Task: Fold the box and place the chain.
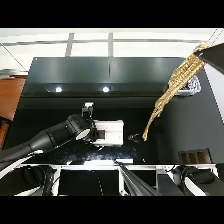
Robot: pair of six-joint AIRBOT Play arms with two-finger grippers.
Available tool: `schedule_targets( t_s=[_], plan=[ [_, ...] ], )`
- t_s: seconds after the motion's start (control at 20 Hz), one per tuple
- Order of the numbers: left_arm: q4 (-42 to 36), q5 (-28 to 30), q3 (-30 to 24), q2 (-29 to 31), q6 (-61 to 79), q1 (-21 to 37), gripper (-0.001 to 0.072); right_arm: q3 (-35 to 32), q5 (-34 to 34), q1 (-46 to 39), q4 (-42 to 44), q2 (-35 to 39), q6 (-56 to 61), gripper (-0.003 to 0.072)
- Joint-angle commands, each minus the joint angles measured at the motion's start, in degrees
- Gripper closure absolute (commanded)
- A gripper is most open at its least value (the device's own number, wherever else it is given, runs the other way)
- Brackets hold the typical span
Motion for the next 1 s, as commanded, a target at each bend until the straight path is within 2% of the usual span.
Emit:
schedule_targets(
  t_s=[0.0, 0.4, 0.6, 0.95],
  plan=[
    [0.00, -0.02, 0.04, -0.02, 0.02, 0.00, 0.0682, -0.02, 0.76, 3.56, 2.19, 0.09, 1.55, 0.0666],
    [0.04, 0.02, 0.04, -0.02, 0.02, 0.00, 0.0682, -0.02, -1.14, 9.75, 3.15, -0.55, 3.26, 0.0666],
    [0.04, 0.02, 0.04, -0.02, 0.02, 0.00, 0.0682, -0.04, -3.56, 11.50, 6.69, -2.49, 3.19, 0.0666],
    [0.39, 0.00, 0.04, -0.02, 0.02, 0.00, 0.0682, -0.04, -13.35, 20.46, 7.89, -7.21, 3.02, 0.0666]
  ],
)
